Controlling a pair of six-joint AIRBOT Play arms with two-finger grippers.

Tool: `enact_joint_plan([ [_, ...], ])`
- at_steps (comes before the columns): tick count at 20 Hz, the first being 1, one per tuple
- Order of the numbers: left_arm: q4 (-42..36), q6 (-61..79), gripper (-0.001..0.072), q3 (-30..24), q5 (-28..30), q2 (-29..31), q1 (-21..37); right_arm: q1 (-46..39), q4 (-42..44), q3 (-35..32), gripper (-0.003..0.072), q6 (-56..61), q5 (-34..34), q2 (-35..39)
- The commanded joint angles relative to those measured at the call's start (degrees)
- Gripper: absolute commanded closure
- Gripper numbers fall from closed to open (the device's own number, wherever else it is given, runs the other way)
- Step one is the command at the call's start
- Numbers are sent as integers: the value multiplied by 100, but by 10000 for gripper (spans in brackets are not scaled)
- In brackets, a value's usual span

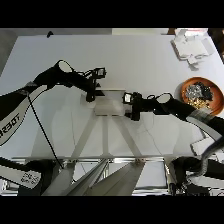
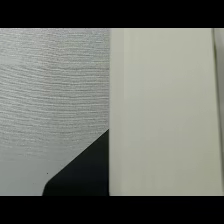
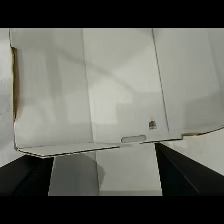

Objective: Fold the box and place the chain.

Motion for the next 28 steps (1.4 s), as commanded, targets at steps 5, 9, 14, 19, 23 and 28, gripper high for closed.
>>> enact_joint_plan([
  [5,-7,-2,692,0,-2,0,-4,9,162,7,-7,216,13,17],
  [9,-7,-2,692,0,-2,0,-4,-52,57,9,-7,688,111,120],
  [14,-7,-2,692,0,-2,0,-4,-74,-431,13,-7,1257,149,315],
  [19,-7,-2,692,0,-2,0,-4,-76,-435,13,-7,1255,107,313],
  [23,-7,-2,692,0,-2,0,-4,-227,-420,85,-7,1259,87,313],
  [28,-7,-2,692,0,-2,0,-4,-302,-415,330,-7,1259,125,293],
])
